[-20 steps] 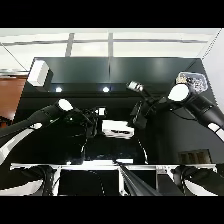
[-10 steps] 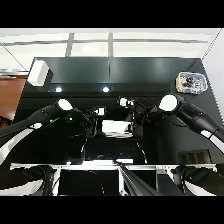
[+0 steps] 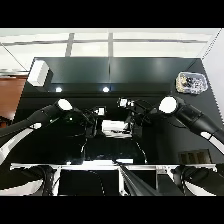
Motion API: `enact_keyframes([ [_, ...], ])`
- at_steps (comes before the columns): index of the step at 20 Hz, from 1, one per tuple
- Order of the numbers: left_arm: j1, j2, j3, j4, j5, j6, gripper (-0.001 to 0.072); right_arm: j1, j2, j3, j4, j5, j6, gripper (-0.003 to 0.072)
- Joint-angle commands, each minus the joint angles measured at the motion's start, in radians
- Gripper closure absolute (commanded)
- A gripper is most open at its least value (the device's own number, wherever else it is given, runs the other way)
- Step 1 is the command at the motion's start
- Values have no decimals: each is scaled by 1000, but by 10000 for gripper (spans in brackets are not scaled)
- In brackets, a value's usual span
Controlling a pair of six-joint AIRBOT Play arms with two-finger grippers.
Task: Fold the box and place the chain.
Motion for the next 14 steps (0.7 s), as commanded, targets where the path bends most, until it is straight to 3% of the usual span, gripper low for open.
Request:
enact_keyframes([
  [1, 0, 0, 0, 0, 2, 0, 308, 1, -1, -14, 24, 4, 18, 382],
  [3, 0, 0, 0, 0, 2, 0, 308, 1, -1, -14, 31, 1, 18, 381],
  [5, 0, 0, 0, 0, 2, 0, 308, 1, -1, -14, 30, 1, 19, 308],
  [14, 0, 0, 0, 0, 2, 0, 308, 1, -8, -39, 33, -8, 43, 309],
])
